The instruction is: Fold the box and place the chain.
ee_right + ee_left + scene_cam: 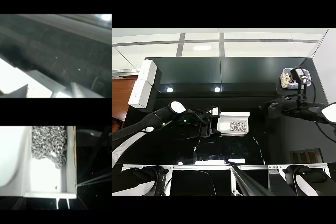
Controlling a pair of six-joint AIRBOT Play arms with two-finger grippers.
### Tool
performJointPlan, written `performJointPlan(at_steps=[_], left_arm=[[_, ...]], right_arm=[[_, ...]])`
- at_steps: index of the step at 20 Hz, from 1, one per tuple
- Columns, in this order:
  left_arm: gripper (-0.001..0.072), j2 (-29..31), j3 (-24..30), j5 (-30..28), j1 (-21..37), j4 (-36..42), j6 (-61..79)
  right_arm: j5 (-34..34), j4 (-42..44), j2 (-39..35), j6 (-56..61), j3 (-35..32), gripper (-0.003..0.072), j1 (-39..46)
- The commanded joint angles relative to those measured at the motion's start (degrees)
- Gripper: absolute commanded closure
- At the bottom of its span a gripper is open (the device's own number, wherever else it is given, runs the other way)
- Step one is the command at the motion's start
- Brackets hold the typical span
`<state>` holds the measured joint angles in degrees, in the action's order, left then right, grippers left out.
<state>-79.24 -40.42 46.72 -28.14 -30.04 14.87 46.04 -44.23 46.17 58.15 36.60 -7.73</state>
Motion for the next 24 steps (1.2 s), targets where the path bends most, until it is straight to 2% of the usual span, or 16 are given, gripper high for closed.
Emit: performJointPlan(at_steps=[1,3,4,6,10,13,15,17,24], left_arm=[[0.0221,-0.2,-0.1,-0.4,-0.2,0.1,0.3],[0.0221,-0.2,-0.1,-0.4,-0.2,0.1,0.3],[0.0221,-0.2,-0.1,-0.4,-0.2,0.1,0.3],[0.0221,-0.2,-0.1,-0.4,-0.2,0.1,0.3],[0.0220,-0.2,-0.1,-0.4,-0.2,0.1,0.3],[0.0221,-0.3,-0.1,-0.2,-0.2,0.1,0.3],[0.0221,-0.3,-0.1,-0.1,-0.2,0.1,0.3],[0.0221,-0.3,-0.1,-0.1,-0.2,0.1,0.3],[0.0221,-0.3,-0.1,0.1,-0.2,0.1,0.1]], right_arm=[[-13.7,3.8,6.4,6.4,-1.7,-0.0027,-4.7],[-18.6,10.8,13.2,5.5,-1.5,-0.0021,-8.0],[-17.9,11.5,16.1,3.6,-1.0,-0.0021,-9.4],[-13.3,11.1,19.8,-3.8,-0.3,-0.0020,-11.8],[-4.9,5.1,17.9,-25.6,2.2,-0.0020,-12.1],[5.9,4.9,17.2,-35.6,7.0,-0.0020,-12.4],[11.3,4.9,17.2,-41.6,7.9,-0.0020,-12.4],[12.4,3.4,17.2,-43.1,7.8,-0.0020,-12.4],[9.5,3.0,17.7,-46.3,5.7,-0.0020,-14.8]])
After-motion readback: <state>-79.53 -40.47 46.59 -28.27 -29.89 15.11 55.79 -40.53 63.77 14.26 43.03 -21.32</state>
